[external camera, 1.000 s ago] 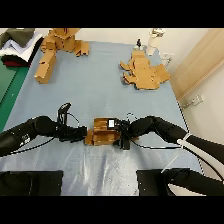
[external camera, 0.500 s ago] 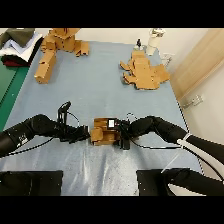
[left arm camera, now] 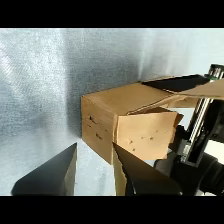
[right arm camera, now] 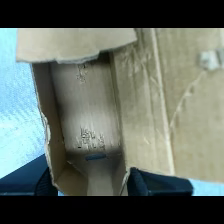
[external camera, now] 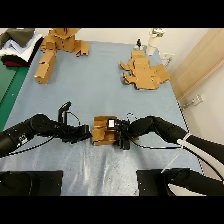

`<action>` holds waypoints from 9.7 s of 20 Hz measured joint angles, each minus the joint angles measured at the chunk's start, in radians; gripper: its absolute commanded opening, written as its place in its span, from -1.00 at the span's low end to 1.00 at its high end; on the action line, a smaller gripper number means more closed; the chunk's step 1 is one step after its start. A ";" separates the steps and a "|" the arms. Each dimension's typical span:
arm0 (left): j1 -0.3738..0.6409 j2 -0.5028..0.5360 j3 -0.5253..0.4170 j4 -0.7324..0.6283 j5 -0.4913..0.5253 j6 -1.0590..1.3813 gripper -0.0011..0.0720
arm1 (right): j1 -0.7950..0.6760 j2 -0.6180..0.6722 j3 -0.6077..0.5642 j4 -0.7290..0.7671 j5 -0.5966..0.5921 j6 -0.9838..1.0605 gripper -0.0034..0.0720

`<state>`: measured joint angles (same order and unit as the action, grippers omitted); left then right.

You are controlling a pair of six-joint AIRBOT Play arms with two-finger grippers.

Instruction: Fold the box.

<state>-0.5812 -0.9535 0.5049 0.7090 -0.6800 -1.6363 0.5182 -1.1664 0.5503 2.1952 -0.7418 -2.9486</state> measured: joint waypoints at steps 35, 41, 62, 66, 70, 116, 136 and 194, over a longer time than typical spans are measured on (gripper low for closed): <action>-0.234 -0.101 0.169 0.417 -0.001 -0.370 0.53 | 0.000 0.000 0.000 0.000 0.000 0.000 0.25; -0.294 -0.183 0.271 0.582 -0.107 -0.515 0.53 | 0.000 0.000 0.000 0.000 0.000 0.000 0.25; -0.357 -0.257 0.364 0.708 -0.236 -0.691 0.53 | 0.000 0.000 0.000 0.000 0.000 0.000 0.25; -0.375 -0.314 0.403 0.727 -0.270 -0.695 0.53 | 0.000 0.000 0.000 0.000 0.000 0.000 0.25; -0.382 -0.352 0.445 0.748 -0.289 -0.717 0.51 | 0.000 0.000 0.000 0.000 0.000 0.000 0.25; -0.491 -0.583 0.686 0.901 -0.528 -0.830 -0.05 | 0.000 0.000 0.000 -0.002 -0.001 -0.003 0.25; -0.465 -0.559 0.686 0.907 -0.632 -0.772 -0.06 | 0.001 0.000 0.002 0.003 0.000 0.000 0.25; -0.388 -0.473 0.578 0.748 -0.334 -0.707 0.83 | 0.001 0.000 0.002 -0.001 0.000 -0.002 0.25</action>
<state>-0.9691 -1.4261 1.0832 1.4567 -1.0138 -2.3432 0.5194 -1.1664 0.5518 2.1941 -0.7422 -2.9505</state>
